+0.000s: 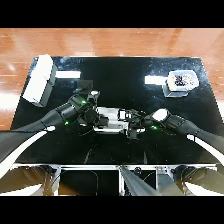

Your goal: Fold the box and place the chain.

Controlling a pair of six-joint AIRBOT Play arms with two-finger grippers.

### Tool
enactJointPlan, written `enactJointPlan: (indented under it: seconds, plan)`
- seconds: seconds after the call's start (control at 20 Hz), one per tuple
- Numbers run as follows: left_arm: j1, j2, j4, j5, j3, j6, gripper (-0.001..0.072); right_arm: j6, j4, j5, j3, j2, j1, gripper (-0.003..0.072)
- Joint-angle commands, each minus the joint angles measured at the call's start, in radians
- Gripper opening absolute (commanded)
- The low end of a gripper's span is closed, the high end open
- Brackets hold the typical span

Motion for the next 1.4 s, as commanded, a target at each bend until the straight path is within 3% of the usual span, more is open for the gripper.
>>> enactJointPlan:
  seconds: [0.0, 0.15, 0.25, 0.3, 0.55, 0.6, 0.65, 0.7, 1.1, 1.35]
  plan:
    - [0.0, 0.0, 0.003, 0.004, 0.001, -0.001, 0.052, 0.0, 0.0, 0.0, 0.0, 0.0, 0.0, 0.054]
    - [0.0, 0.0, 0.003, 0.003, 0.001, 0.0, 0.0278, 0.0, 0.0, 0.0, 0.0, 0.0, 0.0, 0.054]
    - [0.0, 0.0, 0.003, 0.002, 0.001, 0.0, 0.0042, 0.0, 0.0, 0.0, 0.0, 0.0, 0.0, 0.054]
    - [0.0, 0.0, 0.002, 0.002, 0.001, 0.0, 0.0019, 0.0, 0.0, 0.0, 0.0, 0.0, 0.0, 0.054]
    - [0.0, 0.0, 0.0, 0.006, 0.001, 0.0, 0.0019, 0.0, -0.002, 0.001, 0.0, 0.0, 0.0, 0.0544]
    - [0.0, 0.0, 0.0, 0.006, 0.001, 0.0, 0.0019, 0.001, 0.001, 0.0, 0.0, 0.0, 0.0, 0.0572]
    - [0.0, 0.001, 0.0, 0.008, 0.001, 0.0, 0.0019, 0.016, 0.001, 0.0, 0.0, 0.0, 0.0, 0.0686]
    - [0.0, 0.003, 0.0, 0.011, 0.001, 0.0, 0.0019, 0.05, 0.0, 0.0, 0.0, 0.001, -0.002, 0.0718]
    - [0.033, 0.02, 0.014, 0.051, 0.0, -0.012, 0.0019, 0.244, -0.288, 0.082, 0.003, 0.093, -0.015, 0.0716]
    - [0.033, 0.018, 0.029, 0.035, -0.001, -0.014, 0.0018, 0.27, -0.313, 0.101, 0.005, 0.1, -0.014, 0.0715]
